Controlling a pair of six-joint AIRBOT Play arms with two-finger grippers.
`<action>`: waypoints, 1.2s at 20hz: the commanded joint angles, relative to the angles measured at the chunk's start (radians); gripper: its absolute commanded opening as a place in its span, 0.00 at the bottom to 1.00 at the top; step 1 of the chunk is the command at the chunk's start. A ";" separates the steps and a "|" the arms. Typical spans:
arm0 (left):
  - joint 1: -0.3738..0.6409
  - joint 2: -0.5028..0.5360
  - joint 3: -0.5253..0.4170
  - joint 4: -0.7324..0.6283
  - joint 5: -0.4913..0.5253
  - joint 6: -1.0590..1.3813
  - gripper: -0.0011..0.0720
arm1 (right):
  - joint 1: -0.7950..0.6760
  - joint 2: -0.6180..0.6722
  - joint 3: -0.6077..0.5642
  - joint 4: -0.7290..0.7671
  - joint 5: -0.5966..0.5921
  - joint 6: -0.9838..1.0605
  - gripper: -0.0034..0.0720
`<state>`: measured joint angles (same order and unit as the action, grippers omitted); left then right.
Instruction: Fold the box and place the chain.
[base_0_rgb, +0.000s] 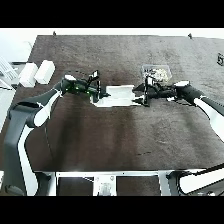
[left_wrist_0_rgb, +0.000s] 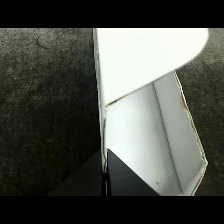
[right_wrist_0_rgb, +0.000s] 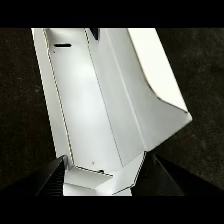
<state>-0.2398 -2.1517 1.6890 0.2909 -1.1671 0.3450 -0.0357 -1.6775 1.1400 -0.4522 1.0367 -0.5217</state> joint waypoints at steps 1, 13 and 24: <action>0.000 0.001 0.000 0.000 0.000 0.000 0.04 | -0.014 -0.046 0.055 -0.012 0.067 -0.002 0.88; 0.000 0.001 0.000 0.000 0.000 0.000 0.04 | 0.003 -0.226 0.261 -0.110 0.219 0.035 0.88; 0.000 0.001 0.000 0.000 0.000 0.000 0.04 | 0.055 -0.299 0.330 -0.147 0.240 0.014 0.88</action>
<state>-0.2398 -2.1517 1.6890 0.2909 -1.1687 0.3454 0.0143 -1.9621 1.4570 -0.5976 1.2724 -0.5041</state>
